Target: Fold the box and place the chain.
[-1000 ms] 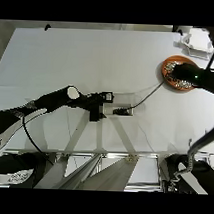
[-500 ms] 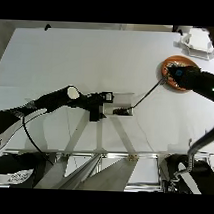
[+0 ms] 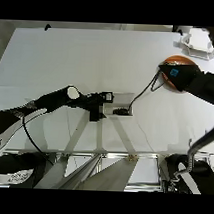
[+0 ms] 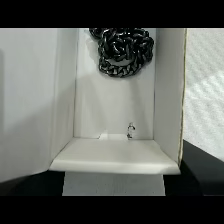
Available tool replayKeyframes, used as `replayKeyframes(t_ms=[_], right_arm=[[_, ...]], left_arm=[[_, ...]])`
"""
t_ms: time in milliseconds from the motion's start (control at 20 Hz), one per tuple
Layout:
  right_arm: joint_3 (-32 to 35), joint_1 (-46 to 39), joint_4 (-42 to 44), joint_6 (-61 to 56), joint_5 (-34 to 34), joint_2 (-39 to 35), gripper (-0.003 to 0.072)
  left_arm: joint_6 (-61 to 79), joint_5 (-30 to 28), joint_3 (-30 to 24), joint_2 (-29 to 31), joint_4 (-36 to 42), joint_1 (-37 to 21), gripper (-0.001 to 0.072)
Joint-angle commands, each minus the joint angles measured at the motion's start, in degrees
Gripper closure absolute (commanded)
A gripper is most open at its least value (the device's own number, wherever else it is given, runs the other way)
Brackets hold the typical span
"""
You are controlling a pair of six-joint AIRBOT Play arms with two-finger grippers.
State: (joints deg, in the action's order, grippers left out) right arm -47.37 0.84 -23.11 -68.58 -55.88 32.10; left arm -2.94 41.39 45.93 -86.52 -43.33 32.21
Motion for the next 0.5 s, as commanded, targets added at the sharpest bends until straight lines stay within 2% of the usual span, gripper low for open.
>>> replayKeyframes(t_ms=[0,250,450], right_arm=[[-0.1,0.0,3.2,1.2,-2.2,0.0,0.0668],[0.0,1.3,1.8,4.0,-3.2,2.4,0.0669],[0.0,10.6,-1.8,6.1,-2.7,11.3,0.0668]], left_arm=[[0.0,0.0,0.0,0.0,0.0,0.0,0.0437],[0.0,0.0,0.0,0.0,0.0,0.0,0.0437],[0.0,0.0,0.0,0.0,0.0,0.0,0.0437]])
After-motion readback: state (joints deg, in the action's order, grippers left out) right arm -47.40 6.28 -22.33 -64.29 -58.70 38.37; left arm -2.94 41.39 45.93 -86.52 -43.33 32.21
